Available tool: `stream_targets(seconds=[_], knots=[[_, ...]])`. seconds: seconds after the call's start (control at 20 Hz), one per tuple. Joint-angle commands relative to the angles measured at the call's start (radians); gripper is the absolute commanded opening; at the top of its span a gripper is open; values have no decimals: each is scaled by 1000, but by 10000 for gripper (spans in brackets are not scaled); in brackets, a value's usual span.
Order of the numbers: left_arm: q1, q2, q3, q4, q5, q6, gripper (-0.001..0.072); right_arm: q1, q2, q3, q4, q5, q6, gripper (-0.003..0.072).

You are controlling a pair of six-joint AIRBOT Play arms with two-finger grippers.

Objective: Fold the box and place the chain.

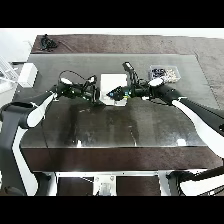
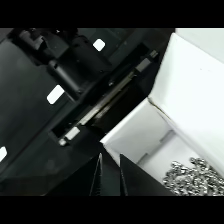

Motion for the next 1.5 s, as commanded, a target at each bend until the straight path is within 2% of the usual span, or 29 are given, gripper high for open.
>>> stream_targets(seconds=[0.0, 0.15, 0.25, 0.35, 0.4, 0.45, 0.55, 0.65, 0.9, 1.0, 1.2, 1.3, 1.45], knots=[[1, 0, 0, -3, 7, -2, 477, -25, 0, 10, -8, 144, 1, 150], [1, 0, 0, -3, 7, -2, 477, -92, 0, 4, -52, 341, 58, 150], [1, 0, 0, -3, 7, -2, 477, -130, 0, -28, -55, 368, 60, 150], [1, 0, 0, -3, 7, -2, 477, -154, 0, -81, -71, 348, 60, 181], [1, 0, 0, -3, 7, -2, 477, -159, 0, -108, -68, 313, 60, 277], [1, 0, 0, -3, 7, -2, 477, -158, -1, -129, -68, 262, 57, 303], [1, 0, 0, -3, 6, -2, 477, -146, -8, -135, -53, 197, 34, 303], [1, 0, 0, -3, 6, -2, 477, -130, -21, -135, 24, 195, -14, 303], [1, 0, 0, -3, 7, -2, 477, -120, -64, -135, 27, 195, -15, 304], [1, 0, 0, -3, 7, -2, 477, -120, -66, -135, 8, 195, -14, 352], [1, 0, 0, -3, 6, -2, 477, -121, -66, -135, -46, 181, 3, 387], [1, 0, 0, -3, 7, -2, 477, -120, -66, -134, -53, 122, 14, 427], [1, 0, 0, -3, 7, -2, 477, -111, -66, -112, -48, 39, 13, 449]])
